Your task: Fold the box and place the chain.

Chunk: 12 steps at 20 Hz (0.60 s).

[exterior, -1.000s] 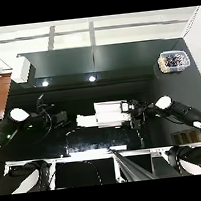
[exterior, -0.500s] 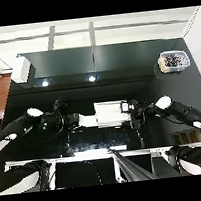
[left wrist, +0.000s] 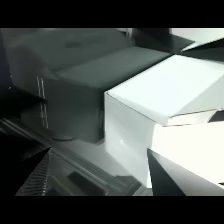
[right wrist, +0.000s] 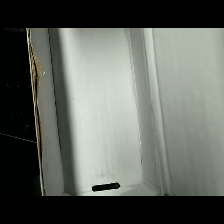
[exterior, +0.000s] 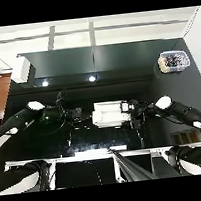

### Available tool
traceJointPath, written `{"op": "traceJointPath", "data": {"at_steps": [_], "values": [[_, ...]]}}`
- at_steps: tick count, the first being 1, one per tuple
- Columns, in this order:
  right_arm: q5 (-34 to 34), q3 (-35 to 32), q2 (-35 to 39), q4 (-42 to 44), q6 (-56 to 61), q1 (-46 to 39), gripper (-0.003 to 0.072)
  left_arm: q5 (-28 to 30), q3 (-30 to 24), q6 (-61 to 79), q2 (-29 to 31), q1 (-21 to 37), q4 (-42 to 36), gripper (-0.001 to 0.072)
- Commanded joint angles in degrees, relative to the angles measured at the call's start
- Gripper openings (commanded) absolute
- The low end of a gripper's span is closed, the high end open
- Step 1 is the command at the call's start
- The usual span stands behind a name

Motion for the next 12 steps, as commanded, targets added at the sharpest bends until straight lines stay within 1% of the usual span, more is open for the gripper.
{"op": "traceJointPath", "data": {"at_steps": [1, 4, 6, 9, 10, 12], "values": [[0.0, 0.04, 0.0, 0.02, 0.0, 0.02, 0.0198, -2.95, 2.91, 0.33, -0.04, -0.52, -0.28, 0.0701], [0.0, 0.04, 0.0, 0.02, 0.02, 0.02, 0.0198, -3.1, 4.74, 0.33, -0.07, -3.41, 0.09, 0.07], [0.0, 0.04, 0.0, 0.04, 0.02, 0.02, 0.0198, -2.12, 5.75, -0.07, -0.07, -5.6, 1.55, 0.0699], [0.0, 0.04, 0.0, 0.02, 0.02, 0.02, 0.0198, -0.5, 7.04, -4.98, -0.07, -8.15, 3.04, 0.0684], [0.0, 0.04, 0.0, 0.04, 0.02, 0.02, 0.0198, -0.15, 7.56, -6.73, -0.07, -8.76, 4.17, 0.0668], [0.0, 0.04, 0.0, 0.04, 0.02, 0.02, 0.0198, -0.17, 8.76, -9.25, -0.07, -9.75, 6.36, 0.0668]]}}
